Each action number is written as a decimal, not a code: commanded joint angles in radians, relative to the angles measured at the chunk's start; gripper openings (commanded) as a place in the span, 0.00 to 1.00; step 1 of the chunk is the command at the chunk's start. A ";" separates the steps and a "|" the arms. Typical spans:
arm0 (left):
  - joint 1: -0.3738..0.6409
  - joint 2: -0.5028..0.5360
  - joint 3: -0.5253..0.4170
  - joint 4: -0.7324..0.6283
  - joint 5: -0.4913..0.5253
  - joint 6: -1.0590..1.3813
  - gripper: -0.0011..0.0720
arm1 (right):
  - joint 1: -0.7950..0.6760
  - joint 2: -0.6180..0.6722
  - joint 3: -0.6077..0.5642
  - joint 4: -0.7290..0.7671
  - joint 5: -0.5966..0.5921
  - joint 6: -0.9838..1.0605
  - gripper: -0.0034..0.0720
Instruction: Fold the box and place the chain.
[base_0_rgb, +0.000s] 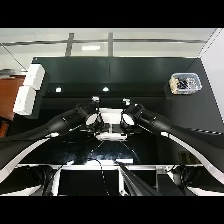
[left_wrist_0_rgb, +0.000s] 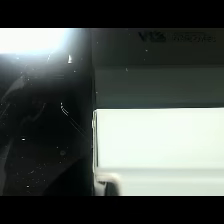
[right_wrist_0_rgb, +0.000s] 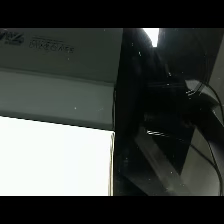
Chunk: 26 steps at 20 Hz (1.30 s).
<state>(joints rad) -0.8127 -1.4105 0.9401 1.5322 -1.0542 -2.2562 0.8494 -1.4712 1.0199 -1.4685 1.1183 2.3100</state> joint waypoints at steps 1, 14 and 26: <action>0.000 0.000 0.001 0.001 0.002 0.002 0.06 | 0.000 0.001 0.001 0.001 0.009 0.000 0.10; 0.000 0.000 0.001 0.002 0.002 0.001 0.06 | 0.000 0.005 0.034 0.023 0.061 -0.014 0.47; 0.000 0.000 0.001 0.001 -0.002 0.001 0.06 | 0.001 -0.040 0.033 0.005 0.074 -0.001 0.31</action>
<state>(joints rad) -0.8127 -1.4105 0.9401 1.5314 -1.0546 -2.2555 0.8494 -1.4963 1.0523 -1.4628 1.1873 2.3077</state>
